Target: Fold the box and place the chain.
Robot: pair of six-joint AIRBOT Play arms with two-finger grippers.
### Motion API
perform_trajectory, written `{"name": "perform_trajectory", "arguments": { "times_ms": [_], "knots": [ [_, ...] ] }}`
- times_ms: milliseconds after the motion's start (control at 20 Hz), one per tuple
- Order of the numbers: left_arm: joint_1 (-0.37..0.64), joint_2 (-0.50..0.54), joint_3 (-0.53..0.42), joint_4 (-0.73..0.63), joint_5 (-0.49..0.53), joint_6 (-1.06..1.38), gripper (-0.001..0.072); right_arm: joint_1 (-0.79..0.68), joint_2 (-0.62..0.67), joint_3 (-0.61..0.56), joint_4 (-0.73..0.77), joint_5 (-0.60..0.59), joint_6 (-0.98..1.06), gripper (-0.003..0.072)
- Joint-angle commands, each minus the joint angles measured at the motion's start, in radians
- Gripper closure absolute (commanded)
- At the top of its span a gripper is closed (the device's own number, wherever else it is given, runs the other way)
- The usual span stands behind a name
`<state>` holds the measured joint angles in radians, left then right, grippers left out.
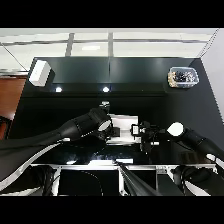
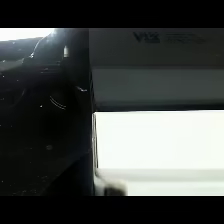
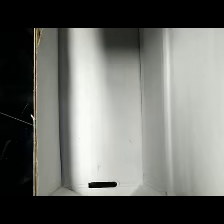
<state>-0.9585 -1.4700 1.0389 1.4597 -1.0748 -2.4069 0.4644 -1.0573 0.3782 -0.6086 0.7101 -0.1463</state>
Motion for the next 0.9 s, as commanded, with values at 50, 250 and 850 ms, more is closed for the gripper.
{"name": "perform_trajectory", "arguments": {
  "times_ms": [50, 250, 850],
  "knots": [
    [0.005, 0.001, 0.000, 0.050, -0.008, -0.003, 0.0681, -0.002, 0.058, 0.034, -0.131, 0.108, 0.065, 0.0080],
    [0.012, -0.001, -0.003, 0.077, -0.004, -0.006, 0.0681, -0.002, 0.089, 0.042, -0.216, 0.094, 0.079, 0.0080],
    [0.015, -0.001, -0.003, 0.077, -0.003, -0.006, 0.0680, -0.007, 0.062, 0.041, -0.128, 0.056, 0.172, 0.0082]
  ]
}}
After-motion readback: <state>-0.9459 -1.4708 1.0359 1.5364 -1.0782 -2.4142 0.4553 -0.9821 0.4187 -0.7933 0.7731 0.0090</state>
